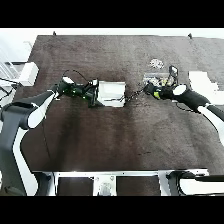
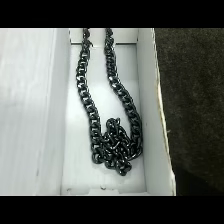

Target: Fold the box and place the chain.

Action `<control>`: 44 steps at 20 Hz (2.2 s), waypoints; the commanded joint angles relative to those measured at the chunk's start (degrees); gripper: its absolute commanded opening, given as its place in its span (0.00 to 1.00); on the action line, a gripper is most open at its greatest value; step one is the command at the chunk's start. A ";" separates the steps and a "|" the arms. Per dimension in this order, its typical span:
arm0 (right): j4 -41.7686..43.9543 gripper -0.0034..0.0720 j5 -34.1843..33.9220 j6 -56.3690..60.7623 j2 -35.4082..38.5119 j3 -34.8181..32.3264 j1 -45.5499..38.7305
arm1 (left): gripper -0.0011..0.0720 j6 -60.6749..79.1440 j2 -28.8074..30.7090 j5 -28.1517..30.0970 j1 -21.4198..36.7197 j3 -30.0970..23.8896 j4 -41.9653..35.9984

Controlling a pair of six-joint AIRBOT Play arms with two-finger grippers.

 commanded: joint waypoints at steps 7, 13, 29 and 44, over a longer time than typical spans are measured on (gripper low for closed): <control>5.11 0.60 -5.03 -1.31 -12.44 8.41 2.86 | 0.42 0.02 0.00 0.02 -0.04 0.02 0.02; 5.16 0.27 -9.16 -1.31 -12.72 8.63 2.95 | 0.42 0.00 0.00 0.00 -0.02 0.02 0.02; 0.44 0.05 2.19 -5.64 23.39 8.61 9.14 | 0.42 0.00 0.00 0.00 -0.04 0.02 0.02; 0.63 0.05 1.70 -5.79 23.32 8.37 24.15 | 0.42 0.00 0.00 0.02 -0.04 0.02 0.02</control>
